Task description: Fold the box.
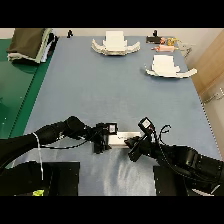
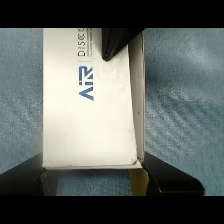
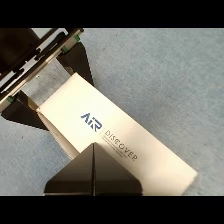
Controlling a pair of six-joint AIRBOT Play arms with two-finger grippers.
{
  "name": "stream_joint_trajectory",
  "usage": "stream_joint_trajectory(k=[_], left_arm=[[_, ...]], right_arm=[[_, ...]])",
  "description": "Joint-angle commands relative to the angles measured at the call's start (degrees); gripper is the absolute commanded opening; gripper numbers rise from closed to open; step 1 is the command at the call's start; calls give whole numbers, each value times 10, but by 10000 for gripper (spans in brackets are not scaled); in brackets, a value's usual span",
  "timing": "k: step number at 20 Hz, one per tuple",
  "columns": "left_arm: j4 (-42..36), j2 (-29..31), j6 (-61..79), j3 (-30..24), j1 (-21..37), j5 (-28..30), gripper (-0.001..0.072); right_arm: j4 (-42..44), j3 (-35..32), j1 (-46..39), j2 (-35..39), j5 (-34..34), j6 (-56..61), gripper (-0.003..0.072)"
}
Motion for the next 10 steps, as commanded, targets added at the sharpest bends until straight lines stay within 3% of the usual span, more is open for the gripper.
stream_joint_trajectory(k=[1,10], left_arm=[[0,0,0,0,0,0,512],[0,0,0,0,0,0,512]], right_arm=[[0,1,0,4,-10,0,3],[-1,1,0,28,91,0,4]])
